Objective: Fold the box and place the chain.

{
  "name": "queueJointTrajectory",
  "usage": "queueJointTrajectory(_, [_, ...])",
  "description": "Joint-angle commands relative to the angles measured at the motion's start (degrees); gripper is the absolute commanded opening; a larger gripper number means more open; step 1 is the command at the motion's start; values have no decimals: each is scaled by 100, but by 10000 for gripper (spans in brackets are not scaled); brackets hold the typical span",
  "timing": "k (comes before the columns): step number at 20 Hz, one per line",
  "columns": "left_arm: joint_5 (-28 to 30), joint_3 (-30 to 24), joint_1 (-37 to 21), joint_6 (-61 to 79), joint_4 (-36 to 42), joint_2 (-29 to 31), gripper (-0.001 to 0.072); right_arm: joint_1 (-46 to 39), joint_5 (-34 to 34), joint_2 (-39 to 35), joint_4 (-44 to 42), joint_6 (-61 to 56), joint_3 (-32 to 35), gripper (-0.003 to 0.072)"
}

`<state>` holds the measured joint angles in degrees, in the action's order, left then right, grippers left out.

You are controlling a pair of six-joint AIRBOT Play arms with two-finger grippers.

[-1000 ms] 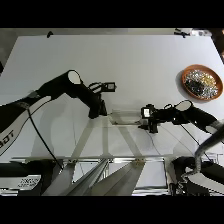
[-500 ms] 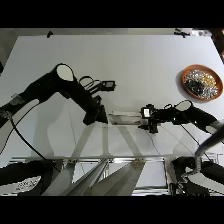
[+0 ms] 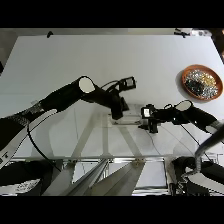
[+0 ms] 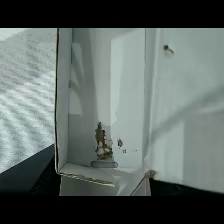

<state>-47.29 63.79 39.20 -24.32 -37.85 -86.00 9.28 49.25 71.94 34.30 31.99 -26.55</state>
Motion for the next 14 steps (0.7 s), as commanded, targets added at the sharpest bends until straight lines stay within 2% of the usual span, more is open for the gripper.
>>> queueJointTrajectory(1, [1537, 2, -223, -977, -11, -133, 1, 0, 0, -4, -2, 0, 0, 403])
queueJointTrajectory(3, [1349, 2, -358, -1233, -39, -282, 1, 0, 0, -4, -2, 0, 0, 403])
queueJointTrajectory(8, [385, 2, -363, -1172, -125, -750, 1, 0, 0, -4, -2, 0, 0, 403])
queueJointTrajectory(14, [122, 4, -481, -951, -184, -627, 3, 0, 0, -4, -2, 0, 0, 403])
